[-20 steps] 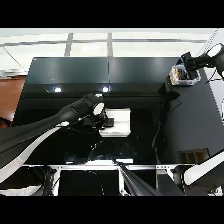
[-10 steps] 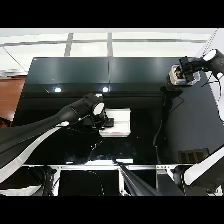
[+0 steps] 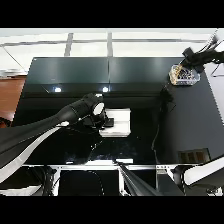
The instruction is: Fold the box and place the chain.
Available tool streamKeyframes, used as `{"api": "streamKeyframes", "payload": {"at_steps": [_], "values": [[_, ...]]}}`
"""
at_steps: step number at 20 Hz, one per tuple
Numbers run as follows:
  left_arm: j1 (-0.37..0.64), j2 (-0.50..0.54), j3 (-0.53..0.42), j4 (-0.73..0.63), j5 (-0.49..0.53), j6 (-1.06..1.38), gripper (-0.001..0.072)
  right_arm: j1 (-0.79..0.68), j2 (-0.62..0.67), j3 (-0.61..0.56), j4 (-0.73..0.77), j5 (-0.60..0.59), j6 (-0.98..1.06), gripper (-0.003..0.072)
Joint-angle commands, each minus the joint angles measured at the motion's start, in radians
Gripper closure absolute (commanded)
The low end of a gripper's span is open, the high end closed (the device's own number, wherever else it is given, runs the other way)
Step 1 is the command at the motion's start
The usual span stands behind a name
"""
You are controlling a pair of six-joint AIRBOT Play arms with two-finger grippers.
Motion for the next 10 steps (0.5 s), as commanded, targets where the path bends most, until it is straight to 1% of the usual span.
{"api": "streamKeyframes", "payload": {"at_steps": [1, 4, 6, 8, 10], "values": [[0.001, 0.000, 0.001, 0.000, 0.000, 0.001, 0.0680, 0.000, 0.201, 0.001, 0.003, 0.023, -0.204, 0.0674], [0.001, 0.000, 0.001, 0.000, 0.004, 0.000, 0.0681, 0.000, 0.386, 0.001, 0.012, 0.002, -0.274, 0.0675], [0.001, 0.000, 0.001, 0.000, 0.005, 0.000, 0.0680, 0.000, 0.489, 0.001, 0.052, -0.006, -0.322, 0.0676], [0.001, 0.000, 0.001, 0.000, 0.005, 0.000, 0.0680, 0.000, 0.571, 0.001, 0.090, 0.010, -0.337, 0.0676], [0.001, 0.000, 0.001, 0.000, 0.005, 0.000, 0.0680, 0.005, 0.638, 0.001, 0.134, 0.060, -0.379, 0.0676]]}}
